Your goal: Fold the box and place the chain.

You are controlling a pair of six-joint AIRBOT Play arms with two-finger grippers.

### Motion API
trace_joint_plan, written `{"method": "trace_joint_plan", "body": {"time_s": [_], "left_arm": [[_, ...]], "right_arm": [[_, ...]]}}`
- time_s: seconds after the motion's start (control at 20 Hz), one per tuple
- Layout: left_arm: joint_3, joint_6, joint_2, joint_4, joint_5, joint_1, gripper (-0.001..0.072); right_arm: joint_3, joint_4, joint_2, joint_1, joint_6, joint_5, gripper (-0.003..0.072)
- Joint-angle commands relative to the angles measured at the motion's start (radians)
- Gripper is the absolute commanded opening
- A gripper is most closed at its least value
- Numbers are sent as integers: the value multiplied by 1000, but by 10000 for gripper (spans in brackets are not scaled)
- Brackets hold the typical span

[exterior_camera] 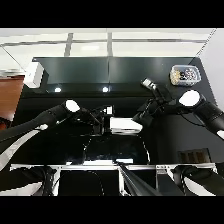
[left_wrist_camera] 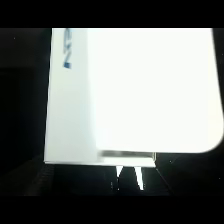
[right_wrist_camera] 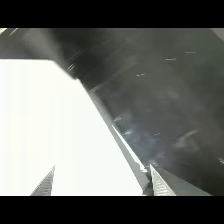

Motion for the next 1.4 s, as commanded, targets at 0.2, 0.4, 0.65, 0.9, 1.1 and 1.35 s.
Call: {"method": "trace_joint_plan", "body": {"time_s": [0.2, 0.4, 0.65, 0.9, 1.1, 1.35], "left_arm": [[1, 0, -1, 1, 0, 0, 390], [1, -1, -1, 0, -1, 0, 390], [1, -15, -1, 0, -1, 0, 390], [1, -15, -1, 0, -1, 0, 390], [1, -15, -1, 0, -1, 0, 390], [1, -15, -1, 0, -1, 0, 390]], "right_arm": [[6, -9, -31, 77, -234, 31, 720], [6, -43, -36, 87, -234, 29, 720], [6, -71, -36, 87, -233, 51, 288], [6, -71, -36, 87, -233, 58, 244], [6, -72, -36, 87, -232, 64, 245], [6, -72, -36, 87, -232, 82, 276]]}}
